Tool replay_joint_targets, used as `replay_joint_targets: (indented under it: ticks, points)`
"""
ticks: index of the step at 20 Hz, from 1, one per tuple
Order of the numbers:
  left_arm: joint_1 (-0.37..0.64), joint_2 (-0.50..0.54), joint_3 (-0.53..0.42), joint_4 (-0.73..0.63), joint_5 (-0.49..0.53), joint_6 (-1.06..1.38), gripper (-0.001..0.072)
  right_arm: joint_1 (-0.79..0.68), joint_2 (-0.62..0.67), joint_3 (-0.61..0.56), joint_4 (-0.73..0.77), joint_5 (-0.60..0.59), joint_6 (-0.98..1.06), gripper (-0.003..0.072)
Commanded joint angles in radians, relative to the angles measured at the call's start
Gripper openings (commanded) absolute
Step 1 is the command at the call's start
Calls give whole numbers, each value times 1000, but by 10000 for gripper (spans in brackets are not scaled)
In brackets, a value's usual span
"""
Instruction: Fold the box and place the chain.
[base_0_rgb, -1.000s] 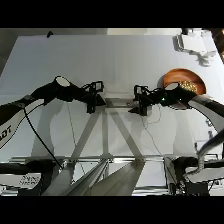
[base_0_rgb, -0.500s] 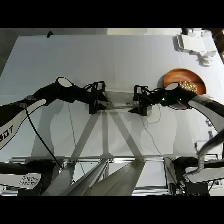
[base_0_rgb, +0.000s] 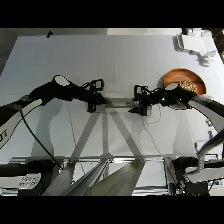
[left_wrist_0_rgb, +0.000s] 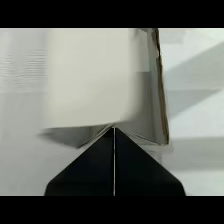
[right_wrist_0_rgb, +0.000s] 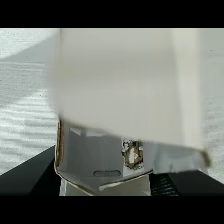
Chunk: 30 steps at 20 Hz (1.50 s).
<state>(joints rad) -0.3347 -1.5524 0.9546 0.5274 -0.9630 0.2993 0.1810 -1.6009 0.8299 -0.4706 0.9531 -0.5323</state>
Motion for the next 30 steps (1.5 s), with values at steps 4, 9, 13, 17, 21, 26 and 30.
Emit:
replay_joint_targets:
  ticks: [4,9,13,17,21,26,30]
  points:
    - [99,153,0,177,-14,-307,8,0,0,0,0,0,0,465]
    - [246,221,0,460,-19,-856,7,0,0,0,0,0,0,465]
    - [264,219,-18,670,-25,-1365,6,0,0,0,0,0,0,465]
    - [229,190,-72,518,-48,-1413,5,0,0,0,0,0,0,465]
    - [156,99,-92,494,-42,-1430,5,0,0,0,0,1,0,465]
    - [92,65,-92,324,16,-1421,6,0,0,0,0,1,0,465]
    - [71,65,-92,187,24,-1350,8,0,0,0,0,1,0,465]
